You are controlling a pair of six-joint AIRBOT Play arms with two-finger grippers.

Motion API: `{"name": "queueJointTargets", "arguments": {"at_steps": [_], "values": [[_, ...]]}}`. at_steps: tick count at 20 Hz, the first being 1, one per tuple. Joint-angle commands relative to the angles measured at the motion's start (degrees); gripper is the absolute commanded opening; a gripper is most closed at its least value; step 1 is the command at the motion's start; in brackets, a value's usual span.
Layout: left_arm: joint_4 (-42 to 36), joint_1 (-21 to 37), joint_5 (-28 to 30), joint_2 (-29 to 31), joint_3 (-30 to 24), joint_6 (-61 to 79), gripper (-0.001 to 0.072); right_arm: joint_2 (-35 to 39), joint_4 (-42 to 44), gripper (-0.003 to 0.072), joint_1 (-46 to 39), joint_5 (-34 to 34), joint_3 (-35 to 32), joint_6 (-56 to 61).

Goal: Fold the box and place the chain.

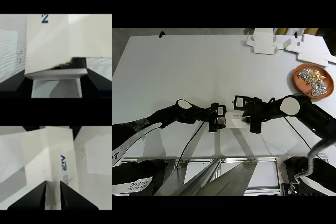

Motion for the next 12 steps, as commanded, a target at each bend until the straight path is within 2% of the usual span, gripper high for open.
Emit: {"name": "queueJointTargets", "arguments": {"at_steps": [1,2,10,12], "values": [[0.00,0.00,0.00,0.00,0.00,0.00,0.0212,0.55,-0.28,0.0263,2.43,-1.09,-0.33,-1.11],[0.02,0.00,0.00,0.00,0.00,0.00,0.0212,0.55,-0.63,0.0280,2.69,-1.70,-0.33,-1.09],[0.00,0.00,0.00,0.00,0.00,0.00,0.0212,-1.33,-4.55,0.0278,2.71,-3.43,-0.33,-0.39],[0.00,0.00,0.00,0.00,0.00,0.00,0.0212,-1.53,-4.55,0.0243,2.69,-3.45,-0.33,-0.39]]}}
